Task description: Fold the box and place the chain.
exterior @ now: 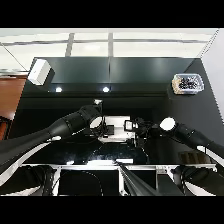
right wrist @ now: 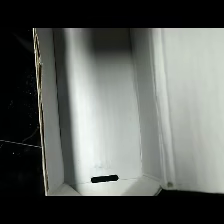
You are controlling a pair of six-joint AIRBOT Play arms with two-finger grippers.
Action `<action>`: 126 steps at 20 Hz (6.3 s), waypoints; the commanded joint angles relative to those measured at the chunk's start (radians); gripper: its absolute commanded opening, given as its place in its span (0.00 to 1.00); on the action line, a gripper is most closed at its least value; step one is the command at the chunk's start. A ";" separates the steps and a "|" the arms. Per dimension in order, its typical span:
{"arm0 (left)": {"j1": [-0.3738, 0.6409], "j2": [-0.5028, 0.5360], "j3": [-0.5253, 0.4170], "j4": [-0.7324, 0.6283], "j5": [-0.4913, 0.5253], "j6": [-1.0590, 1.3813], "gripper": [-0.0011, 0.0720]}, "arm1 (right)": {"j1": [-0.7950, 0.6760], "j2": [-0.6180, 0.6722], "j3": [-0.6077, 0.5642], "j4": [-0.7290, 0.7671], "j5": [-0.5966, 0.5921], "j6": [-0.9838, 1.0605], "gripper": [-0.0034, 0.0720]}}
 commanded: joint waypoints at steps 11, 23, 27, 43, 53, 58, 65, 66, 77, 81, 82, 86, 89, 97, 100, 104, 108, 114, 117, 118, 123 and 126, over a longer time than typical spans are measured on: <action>0.000 -0.002 0.001 0.014 -0.026 0.010 0.05 | 0.001 0.003 0.002 -0.026 0.001 0.002 0.66; 0.000 -0.002 0.002 0.017 -0.024 0.010 0.05 | -0.063 0.206 0.002 -0.253 0.156 0.277 0.95; 0.000 -0.002 0.002 0.016 -0.020 0.010 0.05 | -0.062 0.201 -0.006 -0.248 0.144 0.240 0.95; 0.000 -0.002 0.001 0.014 -0.024 0.010 0.05 | 0.064 0.082 -0.016 0.118 -0.031 0.129 0.22; 0.000 -0.002 0.001 0.014 -0.024 0.010 0.05 | 0.040 0.067 -0.016 0.024 -0.040 0.329 0.43; 0.000 -0.002 0.001 0.014 -0.024 0.010 0.05 | 0.038 0.085 -0.011 0.005 -0.029 0.367 0.05; 0.000 -0.002 0.001 0.013 -0.024 0.010 0.05 | -0.357 0.298 0.158 -0.458 0.476 1.106 0.06; 0.000 -0.002 0.001 0.014 -0.024 0.010 0.05 | -0.452 0.317 0.149 -0.477 0.472 1.204 0.06; 0.000 -0.002 0.001 0.014 -0.024 0.010 0.05 | -0.560 0.133 -0.155 -0.061 0.402 1.352 0.06; 0.001 -0.002 0.001 0.014 -0.024 0.010 0.05 | -0.416 0.065 -0.130 0.090 0.404 1.206 0.06; 0.001 -0.002 0.001 0.014 -0.024 0.010 0.05 | -0.416 0.065 -0.113 0.084 0.410 1.182 0.06; 0.001 -0.002 0.001 0.014 -0.024 0.010 0.05 | -0.417 0.065 -0.039 0.071 0.494 1.061 0.07; 0.001 -0.002 0.001 0.014 -0.024 0.010 0.05 | -0.415 0.065 -0.008 0.085 0.496 1.082 0.94; 0.001 -0.002 0.001 0.010 -0.025 0.010 0.05 | -0.267 0.065 0.019 0.094 0.377 1.210 0.93; 0.001 -0.002 0.001 0.010 -0.025 0.010 0.05 | -0.180 0.065 0.050 0.056 0.301 1.289 0.83; 0.001 -0.002 0.001 0.010 -0.024 0.010 0.05 | -0.067 0.065 0.138 -0.195 0.239 1.542 0.78; 0.001 -0.002 0.001 0.010 -0.024 0.010 0.05 | 0.021 0.064 0.196 -0.314 0.210 1.710 0.78; 0.001 -0.002 0.001 0.010 -0.024 0.010 0.05 | 0.105 0.064 0.242 -0.467 0.192 1.903 0.63; 0.001 -0.002 0.001 0.010 -0.024 0.010 0.05 | 0.142 0.048 0.270 -0.574 0.203 2.006 0.63; 0.001 -0.002 0.001 0.010 -0.024 0.010 0.05 | 0.159 0.035 0.278 -0.605 0.210 2.035 0.63; 0.001 -0.002 0.001 0.010 -0.024 0.010 0.05 | 0.232 -0.050 0.332 -0.742 0.257 2.167 0.50; 0.001 -0.002 0.001 0.010 -0.024 0.010 0.05 | 0.251 -0.064 0.336 -0.801 0.254 2.261 0.50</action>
